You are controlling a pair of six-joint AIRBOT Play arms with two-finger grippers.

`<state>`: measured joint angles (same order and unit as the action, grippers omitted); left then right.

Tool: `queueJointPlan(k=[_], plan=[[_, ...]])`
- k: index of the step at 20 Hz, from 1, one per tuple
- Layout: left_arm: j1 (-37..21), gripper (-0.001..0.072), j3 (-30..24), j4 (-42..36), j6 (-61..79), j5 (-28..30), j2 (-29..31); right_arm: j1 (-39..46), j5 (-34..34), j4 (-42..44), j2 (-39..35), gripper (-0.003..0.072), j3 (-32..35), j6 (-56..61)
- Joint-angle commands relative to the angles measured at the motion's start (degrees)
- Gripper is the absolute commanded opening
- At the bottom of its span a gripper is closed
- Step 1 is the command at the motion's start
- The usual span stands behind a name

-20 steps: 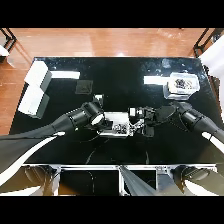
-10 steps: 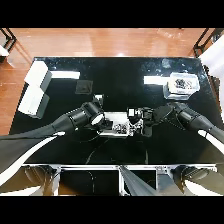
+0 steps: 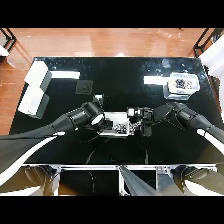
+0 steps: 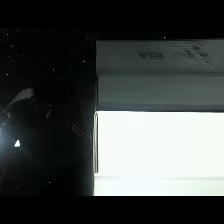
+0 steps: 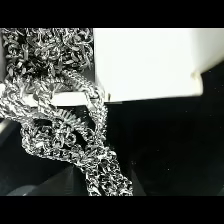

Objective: Fold the box and place the chain.

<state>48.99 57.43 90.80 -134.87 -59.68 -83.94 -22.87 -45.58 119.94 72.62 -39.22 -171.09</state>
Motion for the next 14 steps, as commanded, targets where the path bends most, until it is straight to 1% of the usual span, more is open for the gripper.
queueJointPlan(k=[1, 2, 4, 5, 9, 11, 14], plan=[[0.00, 0.0023, -0.02, 0.00, 0.02, -0.22, -0.04, 0.00, -0.81, -0.17, 0.02, 0.0148, -0.02, 0.11], [0.00, 0.0023, -0.02, -0.02, 0.02, -0.26, -0.04, 0.00, -1.66, -0.17, -0.07, 0.0061, -0.15, 0.55], [0.00, 0.0023, -0.02, 0.00, 0.02, -0.44, -0.04, 0.00, -2.67, -0.61, -1.01, 0.0046, -0.31, 2.14], [0.00, 0.0023, -0.02, 0.00, 0.02, -0.44, -0.04, 0.00, -2.64, -1.57, -2.01, 0.0022, -0.31, 3.63], [0.00, 0.0023, -0.02, 0.00, 0.02, -0.42, -0.04, 0.02, -2.73, -4.57, -9.51, 0.0021, -0.31, 11.19], [0.00, 0.0023, -0.02, 0.00, 0.02, -0.42, -0.04, 0.02, -4.07, -4.55, -14.56, 0.0020, -0.74, 15.04], [0.00, 0.0023, -0.02, 0.02, 0.04, -0.44, -0.04, 0.02, -7.26, -4.48, -21.70, 0.0020, -2.62, 23.93]])
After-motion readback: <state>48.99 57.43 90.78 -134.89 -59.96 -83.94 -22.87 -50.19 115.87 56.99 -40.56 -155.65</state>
